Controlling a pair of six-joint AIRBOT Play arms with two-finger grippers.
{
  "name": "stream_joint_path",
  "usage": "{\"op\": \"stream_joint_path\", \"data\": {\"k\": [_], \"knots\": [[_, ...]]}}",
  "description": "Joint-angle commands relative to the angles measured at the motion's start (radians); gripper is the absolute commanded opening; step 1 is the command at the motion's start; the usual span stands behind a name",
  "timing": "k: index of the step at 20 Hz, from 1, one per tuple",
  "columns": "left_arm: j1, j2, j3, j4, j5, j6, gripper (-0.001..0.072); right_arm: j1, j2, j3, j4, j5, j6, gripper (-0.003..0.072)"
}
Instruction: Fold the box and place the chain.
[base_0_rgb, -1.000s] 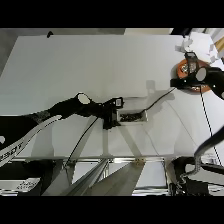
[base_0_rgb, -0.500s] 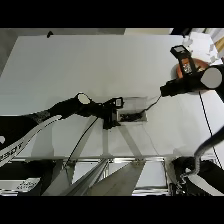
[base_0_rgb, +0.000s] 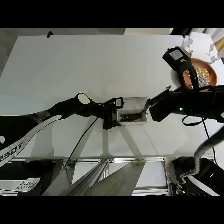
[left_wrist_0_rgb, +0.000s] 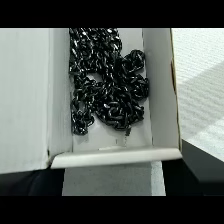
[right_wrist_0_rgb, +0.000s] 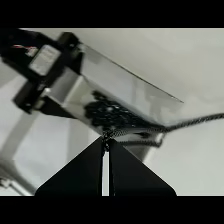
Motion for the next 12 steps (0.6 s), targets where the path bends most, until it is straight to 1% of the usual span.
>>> {"op": "stream_joint_path", "data": {"k": [1,4,7,9,12], "knots": [[0.000,0.000,-0.001,0.000,0.000,0.000,0.0207,0.056,0.022,0.000,0.077,-0.050,0.014,0.0014],[0.000,0.001,-0.001,0.000,0.000,0.000,0.0207,0.083,0.020,0.000,0.085,-0.107,0.014,0.0015],[0.000,0.000,-0.001,0.000,0.000,0.000,0.0207,0.084,-0.005,0.000,0.057,-0.123,0.013,0.0015],[0.000,0.001,-0.001,0.000,0.000,0.000,0.0207,0.084,-0.049,0.000,0.013,-0.120,0.013,0.0015],[0.000,0.000,-0.001,0.000,0.000,0.000,0.0207,0.084,-0.154,0.000,0.009,-0.120,-0.012,0.0015]]}}
